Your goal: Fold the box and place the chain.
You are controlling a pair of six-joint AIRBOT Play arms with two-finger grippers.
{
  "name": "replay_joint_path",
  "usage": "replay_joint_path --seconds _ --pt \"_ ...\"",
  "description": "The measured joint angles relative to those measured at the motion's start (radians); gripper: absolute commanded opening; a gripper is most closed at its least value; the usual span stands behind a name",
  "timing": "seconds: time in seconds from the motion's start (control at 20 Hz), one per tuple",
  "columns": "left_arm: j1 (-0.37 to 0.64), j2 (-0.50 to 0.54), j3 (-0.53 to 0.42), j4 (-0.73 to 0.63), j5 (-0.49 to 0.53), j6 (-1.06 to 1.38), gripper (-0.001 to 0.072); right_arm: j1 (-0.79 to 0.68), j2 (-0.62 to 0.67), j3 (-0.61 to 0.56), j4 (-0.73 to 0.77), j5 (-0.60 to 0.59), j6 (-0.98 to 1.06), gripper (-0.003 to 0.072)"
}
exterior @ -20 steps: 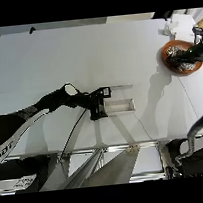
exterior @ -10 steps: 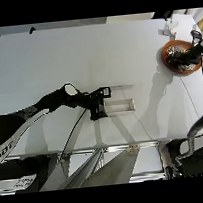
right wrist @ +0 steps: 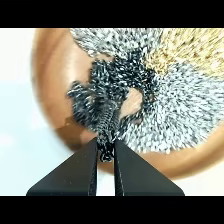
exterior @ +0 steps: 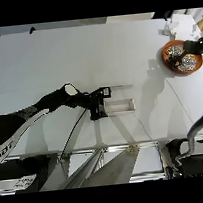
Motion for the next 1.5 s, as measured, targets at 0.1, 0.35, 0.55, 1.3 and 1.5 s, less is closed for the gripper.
replay_joint_path --seconds 0.1,0.35,0.55,1.3,1.5 --pt "0.0 0.0 0.0 0.0 0.0 0.0 0.0203 0.0 0.08 0.0 0.029 0.046 -0.032 0.0012" --pt "0.0 0.0 0.0 0.0 0.0 0.0 0.0203 0.0 0.248 0.0 0.153 0.159 -0.109 0.0012" --pt "0.0 0.0 0.0 0.0 0.0 0.0 0.0203 0.0 0.368 0.0 0.252 0.23 -0.146 0.0012" --pt "0.0 0.0 0.0 0.0 0.0 0.0 0.0203 0.178 0.599 0.0 0.473 0.52 -0.166 0.0012" --pt "0.0 0.0 0.0 0.0 0.0 0.0 0.0203 0.266 0.613 0.0 0.48 0.549 -0.166 0.0012"
